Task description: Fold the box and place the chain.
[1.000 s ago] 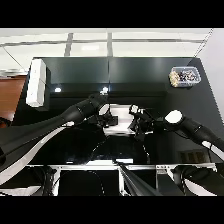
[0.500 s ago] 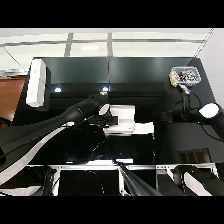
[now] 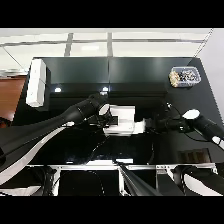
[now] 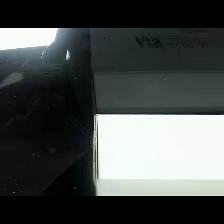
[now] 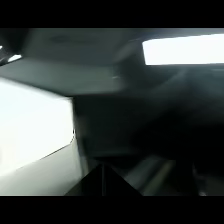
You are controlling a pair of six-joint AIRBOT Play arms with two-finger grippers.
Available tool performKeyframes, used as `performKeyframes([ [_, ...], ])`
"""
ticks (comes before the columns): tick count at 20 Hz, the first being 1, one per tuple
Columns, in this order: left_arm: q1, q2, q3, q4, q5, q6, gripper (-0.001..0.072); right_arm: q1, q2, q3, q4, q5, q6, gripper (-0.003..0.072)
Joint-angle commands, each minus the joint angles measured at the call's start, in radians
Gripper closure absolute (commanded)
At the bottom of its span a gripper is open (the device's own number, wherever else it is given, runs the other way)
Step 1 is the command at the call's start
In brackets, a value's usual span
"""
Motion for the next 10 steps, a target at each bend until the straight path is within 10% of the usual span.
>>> performKeyframes([
  [1,0.001,0.0,0.001,0.0,0.001,0.0,0.068,0.038,-0.031,0.068,0.064,0.081,-0.073,0.0672],
  [3,0.001,0.0,0.001,0.0,0.001,0.0,0.068,0.047,-0.031,0.113,0.032,0.119,-0.028,0.0596],
  [5,0.001,0.0,0.001,0.001,0.001,-0.001,0.068,0.074,-0.031,0.122,0.073,0.12,-0.034,0.0117],
  [10,0.001,0.0,0.001,0.0,0.001,-0.001,0.068,0.128,-0.031,0.125,0.074,0.106,-0.034,0.0136],
])
